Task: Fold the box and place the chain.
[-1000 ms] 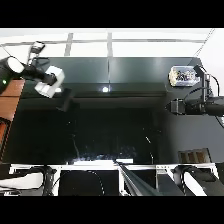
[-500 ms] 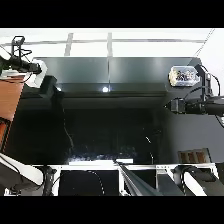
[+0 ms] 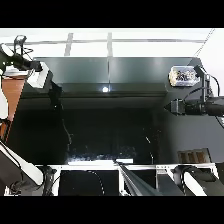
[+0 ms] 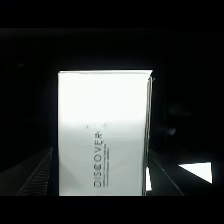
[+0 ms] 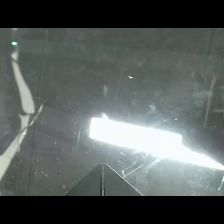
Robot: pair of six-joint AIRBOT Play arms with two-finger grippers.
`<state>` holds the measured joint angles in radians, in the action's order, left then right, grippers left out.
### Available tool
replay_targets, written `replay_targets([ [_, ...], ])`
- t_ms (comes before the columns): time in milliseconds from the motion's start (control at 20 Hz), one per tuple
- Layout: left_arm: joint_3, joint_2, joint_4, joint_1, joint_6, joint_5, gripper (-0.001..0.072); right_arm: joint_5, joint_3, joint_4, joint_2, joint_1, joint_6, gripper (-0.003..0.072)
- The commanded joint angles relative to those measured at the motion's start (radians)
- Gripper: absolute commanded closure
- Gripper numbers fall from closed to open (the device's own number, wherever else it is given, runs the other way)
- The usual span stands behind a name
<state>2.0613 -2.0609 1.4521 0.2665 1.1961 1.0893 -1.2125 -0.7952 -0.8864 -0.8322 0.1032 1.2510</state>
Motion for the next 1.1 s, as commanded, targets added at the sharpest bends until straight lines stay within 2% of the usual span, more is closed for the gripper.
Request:
replay_targets([
  [0,0.074,0.063,0.002,-0.020,0.050,0.153,-0.0009,0.076,0.000,0.026,0.001,0.001,0.007,0.0671],
  [50,0.069,0.107,0.005,-0.029,0.073,0.184,0.0014,0.125,0.000,0.047,0.001,0.001,0.006,0.0671],
  [150,0.031,0.211,-0.038,-0.040,0.124,0.232,0.0208,0.138,0.000,0.081,0.001,0.001,0.006,0.0671],
  [200,-0.007,0.275,-0.106,-0.041,0.123,0.247,0.0335,0.086,0.000,0.081,0.001,0.001,0.006,0.0672],
  [250,-0.045,0.336,-0.160,-0.041,0.123,0.274,0.0603,0.007,0.000,0.077,0.002,0.001,-0.004,0.0672],
  [300,-0.088,0.404,-0.230,-0.043,0.120,0.308,0.0683,-0.032,0.000,0.075,0.015,0.000,-0.029,0.0674],
  [350,-0.142,0.474,-0.320,-0.047,0.106,0.323,0.0684,-0.005,0.000,0.055,0.051,0.001,-0.043,0.0675],
  [400,-0.218,0.564,-0.413,-0.061,0.063,0.304,0.0684,0.079,0.000,0.016,0.098,0.001,-0.044,0.0675],
  [450,-0.308,0.657,-0.458,-0.081,0.035,0.253,0.0685,0.171,0.000,-0.018,0.139,0.000,-0.045,0.0675],
  [550,-0.537,0.864,-0.460,-0.136,0.038,0.109,0.0685,0.349,0.007,-0.007,0.220,-0.017,-0.132,0.0675],
  [650,-0.820,1.075,-0.448,-0.192,0.016,-0.008,0.0684,0.460,0.008,-0.025,0.293,-0.069,-0.201,0.0675],
  [750,-1.128,1.272,-0.428,-0.238,-0.095,-0.139,0.0683,0.462,0.022,-0.098,0.302,-0.085,-0.185,0.0674],
  [850,-1.397,1.426,-0.438,-0.245,-0.209,-0.216,0.0681,0.508,0.096,-0.122,0.301,-0.085,-0.185,0.0674],
  [950,-1.569,1.538,-0.445,-0.224,-0.190,-0.231,0.0680,0.653,0.187,-0.161,0.301,-0.078,-0.181,0.0673],
  [1050,-1.650,1.611,-0.447,-0.205,-0.163,-0.230,0.0680,0.749,0.239,-0.186,0.300,-0.057,-0.185,0.0671],
])
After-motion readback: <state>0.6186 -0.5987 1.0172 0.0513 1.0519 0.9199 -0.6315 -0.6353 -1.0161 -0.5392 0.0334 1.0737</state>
